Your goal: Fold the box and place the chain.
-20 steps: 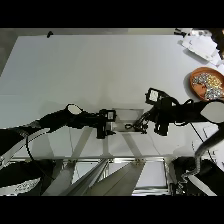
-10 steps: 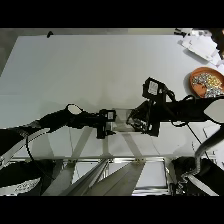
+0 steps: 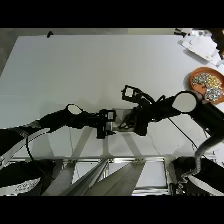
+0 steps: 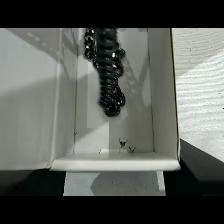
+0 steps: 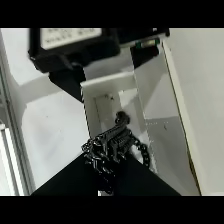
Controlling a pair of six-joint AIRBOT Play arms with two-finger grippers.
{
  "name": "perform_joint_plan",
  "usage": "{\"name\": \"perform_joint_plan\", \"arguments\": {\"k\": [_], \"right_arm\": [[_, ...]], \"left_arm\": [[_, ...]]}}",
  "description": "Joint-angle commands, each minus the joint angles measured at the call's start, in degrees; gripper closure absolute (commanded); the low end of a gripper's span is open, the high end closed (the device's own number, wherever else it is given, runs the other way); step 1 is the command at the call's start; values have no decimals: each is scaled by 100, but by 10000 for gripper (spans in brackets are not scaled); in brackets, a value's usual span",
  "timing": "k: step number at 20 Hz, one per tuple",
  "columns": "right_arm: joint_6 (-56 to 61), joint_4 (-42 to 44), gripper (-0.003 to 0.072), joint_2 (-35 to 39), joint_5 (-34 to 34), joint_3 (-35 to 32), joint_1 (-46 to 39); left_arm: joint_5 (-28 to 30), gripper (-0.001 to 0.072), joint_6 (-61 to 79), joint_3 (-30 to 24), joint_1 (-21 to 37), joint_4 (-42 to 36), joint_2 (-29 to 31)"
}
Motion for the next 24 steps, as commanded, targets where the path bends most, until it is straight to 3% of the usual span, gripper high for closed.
{"name": "perform_joint_plan", "arguments": {"k": [1,5,7,14,19,24], "right_arm": [[188,-214,680,-455,48,7,20],[409,-205,670,-883,83,7,22],[748,-214,520,-1058,79,7,22],[940,-188,511,-1062,203,7,22],[933,-870,512,79,505,9,15],[931,-2000,513,1379,1792,0,-61]], "left_arm": [[2,431,0,2,2,0,2],[0,431,0,2,2,0,2],[2,431,0,2,2,0,2],[0,431,0,2,2,0,2],[0,431,0,2,2,0,2],[2,431,0,2,2,0,2]]}}
